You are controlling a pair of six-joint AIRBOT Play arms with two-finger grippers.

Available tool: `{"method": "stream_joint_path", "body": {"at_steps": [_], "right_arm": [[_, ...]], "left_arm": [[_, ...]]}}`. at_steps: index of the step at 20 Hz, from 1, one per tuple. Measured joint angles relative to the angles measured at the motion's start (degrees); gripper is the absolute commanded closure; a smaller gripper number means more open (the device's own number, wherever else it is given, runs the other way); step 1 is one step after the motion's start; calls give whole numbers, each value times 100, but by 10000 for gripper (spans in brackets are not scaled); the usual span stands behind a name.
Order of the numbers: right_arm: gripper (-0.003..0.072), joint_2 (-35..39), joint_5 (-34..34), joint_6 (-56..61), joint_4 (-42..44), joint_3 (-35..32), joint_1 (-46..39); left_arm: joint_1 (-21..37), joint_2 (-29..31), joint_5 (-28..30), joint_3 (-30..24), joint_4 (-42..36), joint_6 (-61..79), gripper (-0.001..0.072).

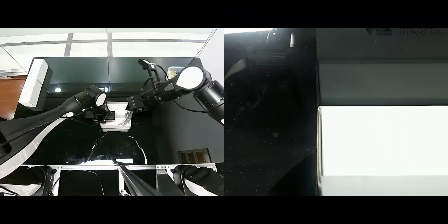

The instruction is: Fold the box and place the chain.

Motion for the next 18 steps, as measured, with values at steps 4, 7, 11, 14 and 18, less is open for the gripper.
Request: {"method": "stream_joint_path", "body": {"at_steps": [4,7,11,14,18], "right_arm": [[664,0,-11,2,-68,-101,39],[664,-57,-402,22,-17,-227,199],[664,-188,-916,33,42,-295,398],[664,-223,-1060,44,37,-299,321],[664,-199,-804,-39,28,35,98]], "left_arm": [[0,0,-7,0,0,0,679],[0,0,-7,0,0,0,679],[0,0,-13,0,0,0,679],[0,0,-15,0,0,0,679],[2,0,-17,0,0,0,679]]}}
